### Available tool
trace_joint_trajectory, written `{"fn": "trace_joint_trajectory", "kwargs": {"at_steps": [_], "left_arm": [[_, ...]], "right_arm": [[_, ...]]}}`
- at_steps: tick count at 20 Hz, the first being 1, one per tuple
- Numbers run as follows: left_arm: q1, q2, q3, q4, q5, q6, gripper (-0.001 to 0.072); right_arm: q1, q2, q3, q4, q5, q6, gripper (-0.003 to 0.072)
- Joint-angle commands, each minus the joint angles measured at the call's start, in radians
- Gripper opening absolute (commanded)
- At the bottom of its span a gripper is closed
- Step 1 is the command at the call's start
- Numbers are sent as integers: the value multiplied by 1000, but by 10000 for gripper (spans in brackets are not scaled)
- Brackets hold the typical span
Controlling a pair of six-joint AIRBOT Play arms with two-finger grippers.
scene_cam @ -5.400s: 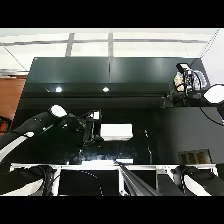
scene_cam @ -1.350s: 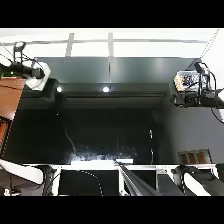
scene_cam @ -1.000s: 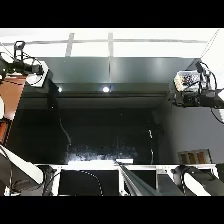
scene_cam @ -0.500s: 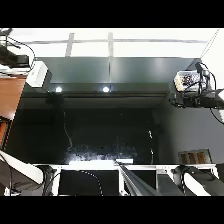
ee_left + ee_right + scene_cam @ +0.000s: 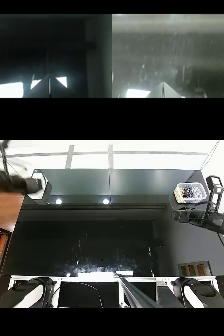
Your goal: Fold the box and place the chain.
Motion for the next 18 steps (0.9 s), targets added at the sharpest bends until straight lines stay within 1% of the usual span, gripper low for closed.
{"fn": "trace_joint_trajectory", "kwargs": {"at_steps": [1, 2, 3, 4, 5, 8, 11, 18], "left_arm": [[-146, 397, -500, -38, 323, -40, 24], [-153, 467, -587, -56, 320, -68, 24], [-154, 519, -648, -68, 310, -85, 24], [-154, 559, -694, -63, 304, -109, 24], [-154, 582, -719, -53, 306, -121, 25], [-154, 589, -724, -34, 315, -119, 26], [-155, 589, -725, -72, 304, -122, 26], [-154, 587, -725, -72, 309, -122, 26]], "right_arm": [[21, 60, -105, -35, -188, 0, 4], [21, 60, -117, -47, -199, 0, 3], [21, 60, -120, -58, -196, 0, 3], [21, 60, -121, -63, -195, 0, 3], [21, 60, -120, -63, -194, 0, 3], [21, 60, -120, -61, -178, 1, 3], [21, 60, -120, -62, -177, 0, 3], [21, 60, -120, -62, -177, 0, 3]]}}
